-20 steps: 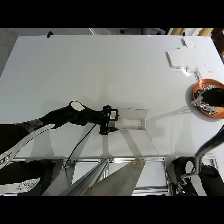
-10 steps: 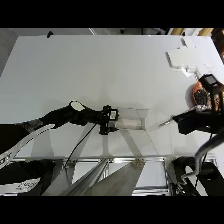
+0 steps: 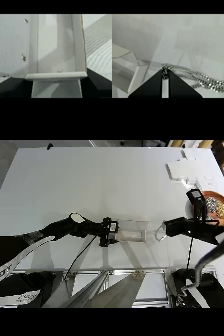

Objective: Fold the box and place the chain.

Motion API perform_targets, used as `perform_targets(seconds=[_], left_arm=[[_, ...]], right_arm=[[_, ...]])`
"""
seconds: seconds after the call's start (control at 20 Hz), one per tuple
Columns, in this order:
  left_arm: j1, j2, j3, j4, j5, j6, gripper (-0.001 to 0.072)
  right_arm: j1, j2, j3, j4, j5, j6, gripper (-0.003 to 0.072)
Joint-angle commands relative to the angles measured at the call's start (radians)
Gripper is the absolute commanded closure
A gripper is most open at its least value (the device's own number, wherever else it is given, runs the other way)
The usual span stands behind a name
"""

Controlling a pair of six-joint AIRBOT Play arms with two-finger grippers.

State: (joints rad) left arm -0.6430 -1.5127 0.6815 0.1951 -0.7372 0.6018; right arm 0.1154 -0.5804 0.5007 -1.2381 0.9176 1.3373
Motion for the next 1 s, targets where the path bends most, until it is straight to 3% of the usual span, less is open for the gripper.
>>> perform_targets(seconds=[0.0, 0.2, 0.3, 0.7, 0.95], left_arm=[[0.0, 0.001, 0.0, 0.0, 0.0, 0.0, 0.0439], [0.0, 0.001, 0.0, 0.0, 0.0, 0.0, 0.0439], [0.0, 0.0, 0.0, 0.0, 0.0, 0.0, 0.0439], [0.0, 0.0, 0.0, 0.0, 0.0, 0.0, 0.0439], [0.001, 0.0, 0.0, 0.0, 0.0, 0.0, 0.0439]], right_arm=[[0.002, -0.131, -0.008, -0.004, -0.144, -0.004, 0.0669], [0.002, -0.304, -0.008, -0.046, -0.196, -0.004, 0.0644], [0.002, -0.334, -0.007, -0.079, -0.185, -0.004, 0.0492], [0.041, -0.329, 0.028, -0.069, 0.119, -0.197, 0.0534], [0.089, -0.33, 0.026, -0.176, 0.145, -0.247, 0.0533]])
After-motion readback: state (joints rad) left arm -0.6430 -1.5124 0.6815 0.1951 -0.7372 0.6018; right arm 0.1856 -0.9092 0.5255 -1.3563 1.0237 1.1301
